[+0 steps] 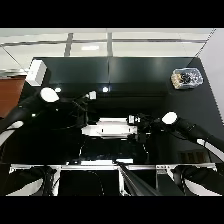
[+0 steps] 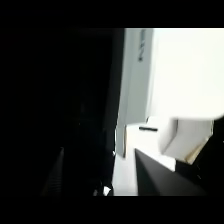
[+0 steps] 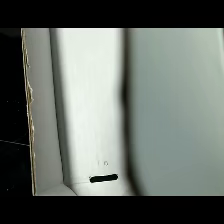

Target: Fold the box and place the chain.

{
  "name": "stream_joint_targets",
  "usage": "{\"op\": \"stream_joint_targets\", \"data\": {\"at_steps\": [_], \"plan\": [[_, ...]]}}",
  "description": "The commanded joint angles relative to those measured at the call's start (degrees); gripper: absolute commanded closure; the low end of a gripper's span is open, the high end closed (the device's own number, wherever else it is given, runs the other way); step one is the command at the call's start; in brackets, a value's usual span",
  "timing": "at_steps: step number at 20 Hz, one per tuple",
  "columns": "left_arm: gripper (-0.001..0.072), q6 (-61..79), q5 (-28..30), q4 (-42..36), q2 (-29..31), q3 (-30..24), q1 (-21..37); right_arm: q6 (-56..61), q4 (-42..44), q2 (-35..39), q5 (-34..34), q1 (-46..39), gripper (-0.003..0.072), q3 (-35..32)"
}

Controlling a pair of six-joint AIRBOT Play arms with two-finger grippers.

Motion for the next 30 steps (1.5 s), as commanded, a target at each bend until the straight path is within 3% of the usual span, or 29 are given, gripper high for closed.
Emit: {"op": "stream_joint_targets", "data": {"at_steps": [1, 2, 4, 6, 8, 11, 13, 14, 17, 23, 26, 30], "plan": [[0.0671, -16.33, -8.57, 4.15, 5.18, 0.07, 2.89, -0.02, -0.70, -0.07, 0.04, 0.44, 0.0152, 0.04], [0.0683, -17.31, -11.26, 3.17, 5.40, -0.07, 2.82, 0.02, -0.68, -0.07, 0.04, 0.42, 0.0151, 0.04], [0.0682, -18.12, -16.00, -7.19, 4.68, -1.86, 2.14, 0.02, -0.66, -0.07, 0.02, 0.42, 0.0151, 0.04], [0.0682, -16.04, -14.78, -18.60, 2.95, -5.07, 0.57, 0.02, -0.68, -0.07, 0.02, 0.42, 0.0151, 0.04], [0.0683, -8.35, -7.26, -29.03, 1.29, -8.02, -0.94, 0.02, -0.68, -0.07, 0.02, 0.42, 0.0152, 0.04], [0.0683, -6.51, 9.79, -39.17, -0.66, -8.55, -1.09, 0.02, -0.68, -0.07, 0.02, 0.42, 0.0151, 0.04], [0.0683, -6.67, 19.96, -37.55, -1.75, -8.50, -1.20, 0.02, -0.68, -0.07, 0.02, 0.42, 0.0151, 0.04], [0.0683, -7.39, 21.84, -34.45, -2.64, -8.37, -1.20, 0.02, -0.66, -0.07, 0.02, 0.42, 0.0151, 0.04], [0.0683, -7.56, 15.76, -25.94, -6.60, -7.78, -1.20, 0.02, -0.68, -0.07, 0.00, 0.42, 0.0151, 0.04], [0.0683, -7.93, 8.04, -22.60, -10.34, -7.69, -1.18, 0.04, -0.68, -0.07, 0.00, 0.42, 0.0152, 0.04], [0.0684, -6.19, 8.07, -22.60, -8.15, -6.05, 0.59, 0.04, -0.68, -0.07, 0.02, 0.42, 0.0151, 0.04], [0.0684, -7.85, 5.16, -20.96, 2.01, -5.35, 6.36, 0.04, -0.68, -0.07, 0.02, 0.42, 0.0151, 0.04]]}}
